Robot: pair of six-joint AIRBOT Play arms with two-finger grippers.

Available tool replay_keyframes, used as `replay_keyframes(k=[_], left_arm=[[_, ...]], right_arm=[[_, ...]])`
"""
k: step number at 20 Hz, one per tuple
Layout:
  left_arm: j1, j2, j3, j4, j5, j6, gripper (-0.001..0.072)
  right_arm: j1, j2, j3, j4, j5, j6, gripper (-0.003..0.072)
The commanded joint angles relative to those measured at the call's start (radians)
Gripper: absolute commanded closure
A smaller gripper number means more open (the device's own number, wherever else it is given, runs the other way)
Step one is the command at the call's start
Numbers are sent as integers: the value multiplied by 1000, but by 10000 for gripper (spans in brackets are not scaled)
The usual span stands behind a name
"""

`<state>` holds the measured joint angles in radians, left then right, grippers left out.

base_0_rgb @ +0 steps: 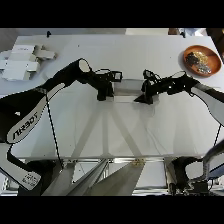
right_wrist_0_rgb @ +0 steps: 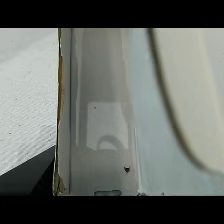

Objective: Fold the box and place the chain.

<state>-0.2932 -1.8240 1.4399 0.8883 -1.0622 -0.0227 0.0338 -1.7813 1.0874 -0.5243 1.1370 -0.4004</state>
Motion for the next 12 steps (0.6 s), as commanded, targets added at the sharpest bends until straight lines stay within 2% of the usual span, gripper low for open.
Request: replay_keyframes(k=[1, 2, 3, 4, 5, 9, 11, 12], left_arm=[[0, 3, 0, -56, 0, 0, 547], [0, 3, 0, -68, 0, 0, 538], [0, 3, 0, -71, 0, 0, 478], [0, 3, 0, -72, 0, 0, 382], [0, 3, 0, -72, 0, -2, 350], [0, 3, 0, -72, -11, -3, 348], [0, 3, 0, -73, -12, -4, 241], [0, 3, 0, -73, -17, -4, 240]], right_arm=[[0, 0, 0, -1, -1, 0, 237], [0, 0, 0, -1, -1, 0, 237], [0, 0, 0, -1, -1, 0, 237], [0, 0, 0, -1, -1, 0, 237], [0, 0, 0, -1, -1, 0, 237], [0, 0, 0, -1, -1, 0, 237], [0, 0, 0, -1, -1, 0, 237], [0, 0, 0, -1, -1, 0, 237]])
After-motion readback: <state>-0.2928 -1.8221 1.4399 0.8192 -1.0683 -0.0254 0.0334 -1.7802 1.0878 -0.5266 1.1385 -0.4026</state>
